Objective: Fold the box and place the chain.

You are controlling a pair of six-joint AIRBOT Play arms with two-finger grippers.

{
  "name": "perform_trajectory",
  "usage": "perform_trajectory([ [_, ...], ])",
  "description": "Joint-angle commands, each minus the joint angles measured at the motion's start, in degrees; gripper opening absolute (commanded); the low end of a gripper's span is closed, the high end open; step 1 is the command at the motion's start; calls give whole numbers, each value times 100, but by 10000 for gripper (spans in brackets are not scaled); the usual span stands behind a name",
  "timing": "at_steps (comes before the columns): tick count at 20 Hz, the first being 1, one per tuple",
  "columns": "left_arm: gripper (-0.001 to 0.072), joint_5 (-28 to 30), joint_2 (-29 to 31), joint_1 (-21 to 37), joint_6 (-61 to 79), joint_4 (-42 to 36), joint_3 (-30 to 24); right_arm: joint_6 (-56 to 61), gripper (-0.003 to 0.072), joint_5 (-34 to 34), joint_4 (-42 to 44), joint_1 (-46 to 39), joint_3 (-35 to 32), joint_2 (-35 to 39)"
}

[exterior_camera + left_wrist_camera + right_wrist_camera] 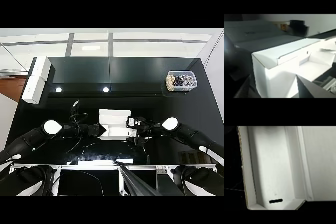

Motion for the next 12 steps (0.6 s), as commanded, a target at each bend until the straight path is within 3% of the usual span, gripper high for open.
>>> perform_trajectory([
  [1, 614, 151, -76, -76, -214, 2, 2, 0, 471, 2, 2, 7, 0, -2],
  [4, 614, 142, -153, -79, -214, 0, 2, 2, 471, 0, 2, 7, 0, -2],
  [6, 553, 153, -157, -81, -216, 2, 4, 2, 471, 0, 2, 7, 0, -2],
  [8, 553, 146, -170, -101, -310, 170, 74, 0, 471, 0, 2, 7, 0, -2],
  [12, 553, 46, -175, -520, -2424, 2428, 540, 2, 471, 0, 2, 7, 0, -2],
])
